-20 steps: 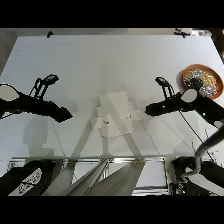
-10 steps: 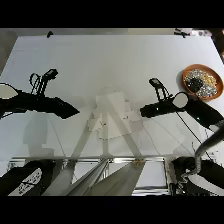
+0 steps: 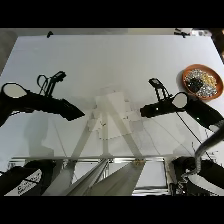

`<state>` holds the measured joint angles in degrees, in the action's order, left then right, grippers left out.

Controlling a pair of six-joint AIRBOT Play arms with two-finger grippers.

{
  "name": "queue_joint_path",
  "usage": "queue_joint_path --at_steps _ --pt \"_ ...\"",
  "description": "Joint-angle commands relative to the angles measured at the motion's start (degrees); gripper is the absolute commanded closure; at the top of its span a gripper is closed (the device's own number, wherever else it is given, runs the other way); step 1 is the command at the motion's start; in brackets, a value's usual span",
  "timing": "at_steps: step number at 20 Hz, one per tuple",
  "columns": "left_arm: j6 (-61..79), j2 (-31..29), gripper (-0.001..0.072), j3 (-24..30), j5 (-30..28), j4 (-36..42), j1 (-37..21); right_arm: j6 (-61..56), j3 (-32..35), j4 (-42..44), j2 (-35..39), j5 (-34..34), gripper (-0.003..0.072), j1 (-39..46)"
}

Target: Fold the box and place the chain.

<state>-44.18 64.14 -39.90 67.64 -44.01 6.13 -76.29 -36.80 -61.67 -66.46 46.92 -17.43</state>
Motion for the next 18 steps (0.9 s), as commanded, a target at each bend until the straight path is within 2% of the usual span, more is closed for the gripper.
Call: queue_joint_path --at_steps 1,4,9,12,14,18 --pt "5.3 6.6 0.0014 -0.4 -7.6 3.5 5.3 0.0 0.0 0.0 0.0 0.1 0.0668 -0.1" --pt "12.4 13.0 0.0015 -2.1 -9.5 10.0 5.6 0.0 0.0 0.0 0.0 0.2 0.0668 -0.1" --pt "18.6 21.5 0.0015 -7.0 -6.9 15.1 6.0 0.0 0.0 0.1 0.0 0.4 0.0668 -0.1" --pt "19.5 24.0 0.0017 -9.6 -7.6 15.0 6.8 0.0 0.0 0.3 0.0 0.7 0.0668 -0.1" --pt "21.0 25.4 0.0084 -10.6 -7.6 15.3 7.5 0.0 0.0 0.5 0.0 0.7 0.0668 -0.1" --pt "21.8 28.3 0.0084 -10.8 -4.3 14.6 8.6 -0.3 0.0 0.5 0.0 0.7 0.0668 -0.1"
